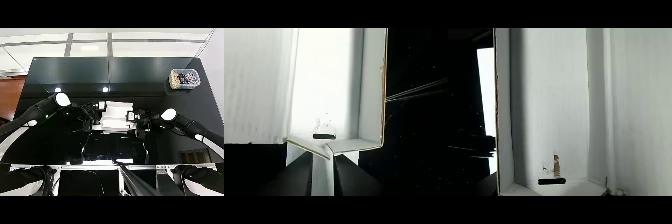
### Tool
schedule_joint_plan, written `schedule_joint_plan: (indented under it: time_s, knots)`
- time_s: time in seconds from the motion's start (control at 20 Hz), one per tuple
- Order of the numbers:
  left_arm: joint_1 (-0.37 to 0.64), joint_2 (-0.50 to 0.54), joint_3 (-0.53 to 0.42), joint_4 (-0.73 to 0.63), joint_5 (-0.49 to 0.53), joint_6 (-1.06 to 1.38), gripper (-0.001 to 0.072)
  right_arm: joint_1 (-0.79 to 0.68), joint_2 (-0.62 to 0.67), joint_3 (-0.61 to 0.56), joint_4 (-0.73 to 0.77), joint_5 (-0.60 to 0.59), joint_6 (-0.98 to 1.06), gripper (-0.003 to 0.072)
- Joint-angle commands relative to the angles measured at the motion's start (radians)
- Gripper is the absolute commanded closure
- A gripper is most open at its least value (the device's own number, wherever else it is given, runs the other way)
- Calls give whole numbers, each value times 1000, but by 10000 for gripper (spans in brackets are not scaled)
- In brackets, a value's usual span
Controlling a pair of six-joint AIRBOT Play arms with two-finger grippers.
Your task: Fold the box and place the chain.
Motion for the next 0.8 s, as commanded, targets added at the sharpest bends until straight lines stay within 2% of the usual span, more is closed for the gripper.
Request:
schedule_joint_plan:
  time_s: [0.0,0.2,0.45,0.5,0.6,0.65,0.7,0.75]
  knots:
    - [-1,-5,0,-28,-9,2,553,0,0,0,0,0,0,603]
    - [-1,-31,1,-189,-10,3,552,0,0,0,0,0,0,603]
    - [-1,-69,0,-212,-28,6,552,0,0,0,0,0,0,603]
    - [-1,-69,1,-212,-24,6,562,0,0,0,0,0,0,603]
    - [-1,-69,0,-212,-21,7,683,0,0,0,0,0,0,603]
    - [-1,-68,1,-213,-22,7,683,0,0,0,0,0,0,603]
    - [-1,-69,0,-212,-21,7,614,0,0,0,0,0,0,603]
    - [0,-69,1,-212,-14,7,337,0,0,0,0,0,0,603]
